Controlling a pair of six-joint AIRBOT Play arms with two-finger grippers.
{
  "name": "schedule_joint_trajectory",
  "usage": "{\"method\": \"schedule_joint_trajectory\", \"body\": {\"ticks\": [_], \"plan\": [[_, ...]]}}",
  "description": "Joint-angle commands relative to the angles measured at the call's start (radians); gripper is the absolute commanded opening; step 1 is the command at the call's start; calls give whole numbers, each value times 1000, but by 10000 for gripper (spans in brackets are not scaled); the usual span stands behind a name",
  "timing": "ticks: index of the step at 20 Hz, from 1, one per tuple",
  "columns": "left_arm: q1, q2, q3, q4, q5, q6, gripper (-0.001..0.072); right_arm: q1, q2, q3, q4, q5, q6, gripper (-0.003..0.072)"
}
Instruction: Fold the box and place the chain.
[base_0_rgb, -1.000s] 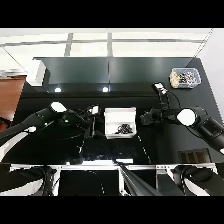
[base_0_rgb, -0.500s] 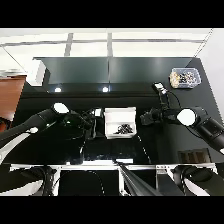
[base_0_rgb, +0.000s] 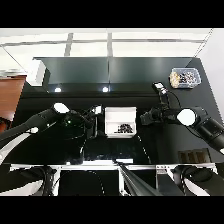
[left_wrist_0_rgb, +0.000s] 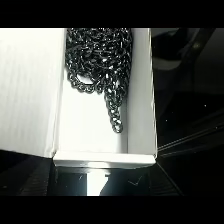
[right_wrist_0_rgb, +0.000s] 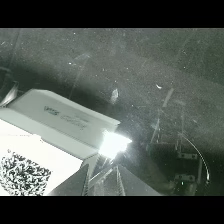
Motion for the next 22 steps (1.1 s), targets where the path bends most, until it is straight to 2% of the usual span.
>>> {"method": "schedule_joint_trajectory", "body": {"ticks": [1, 2, 3, 4, 5, 9, 10, 12, 18, 20, 22], "plan": [[-1, 0, 1, -3, -1, 0, 625, 1, 0, 0, 0, -2, 0, 195], [-1, 0, 1, -3, 1, 0, 595, 1, 0, 0, 0, -2, 0, 195], [-1, 0, 1, -3, 2, -1, 513, 1, 0, 0, 0, -2, 0, 195], [-1, 0, 1, -4, 2, -1, 361, 1, 0, 0, 0, -2, 0, 195], [-1, 0, 1, -4, 3, 0, 337, 1, 0, 0, -2, -2, 0, 195], [-1, 0, 1, -3, 6, 0, 337, -7, 0, 18, -35, -2, 4, 196], [-1, 0, 1, -4, 6, 0, 337, -24, 0, 39, -34, -5, 40, 244], [-1, 0, 1, -4, 5, 0, 338, -71, 0, 95, -36, -13, 134, 625], [0, 0, 1, -4, 3, 0, 338, -119, -58, 224, 30, -37, 117, 639], [0, 0, 1, -4, 3, 0, 338, -119, -100, 229, 117, -38, 46, 639], [0, 0, 1, -4, 3, 0, 338, -114, -138, 229, 204, 13, -73, 639]]}}
